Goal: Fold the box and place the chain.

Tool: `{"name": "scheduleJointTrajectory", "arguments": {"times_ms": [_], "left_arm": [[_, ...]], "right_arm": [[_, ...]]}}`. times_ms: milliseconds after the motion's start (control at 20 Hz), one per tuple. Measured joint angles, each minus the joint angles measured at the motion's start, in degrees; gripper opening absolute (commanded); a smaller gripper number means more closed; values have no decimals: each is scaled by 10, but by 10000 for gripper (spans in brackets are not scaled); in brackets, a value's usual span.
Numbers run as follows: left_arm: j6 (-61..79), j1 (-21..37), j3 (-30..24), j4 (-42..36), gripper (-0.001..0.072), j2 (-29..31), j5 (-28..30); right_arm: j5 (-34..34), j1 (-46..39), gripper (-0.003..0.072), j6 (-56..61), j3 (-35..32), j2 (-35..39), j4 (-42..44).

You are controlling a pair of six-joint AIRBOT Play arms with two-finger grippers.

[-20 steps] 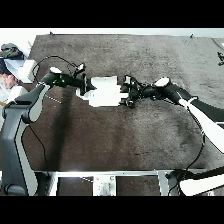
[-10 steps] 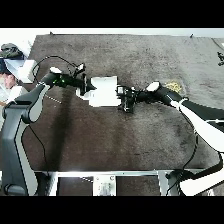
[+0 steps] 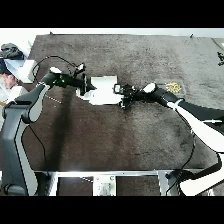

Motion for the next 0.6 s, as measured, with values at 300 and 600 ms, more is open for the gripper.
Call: {"name": "scheduleJointTrajectory", "arguments": {"times_ms": [300, 600], "left_arm": [[0, 0, 0, 0, 12, 0, 0], [0, 0, 0, 0, 12, 0, 0]], "right_arm": [[-10, -6, 594, 0, 21, 10, 16], [46, -32, 595, -16, 75, -12, 14]]}}
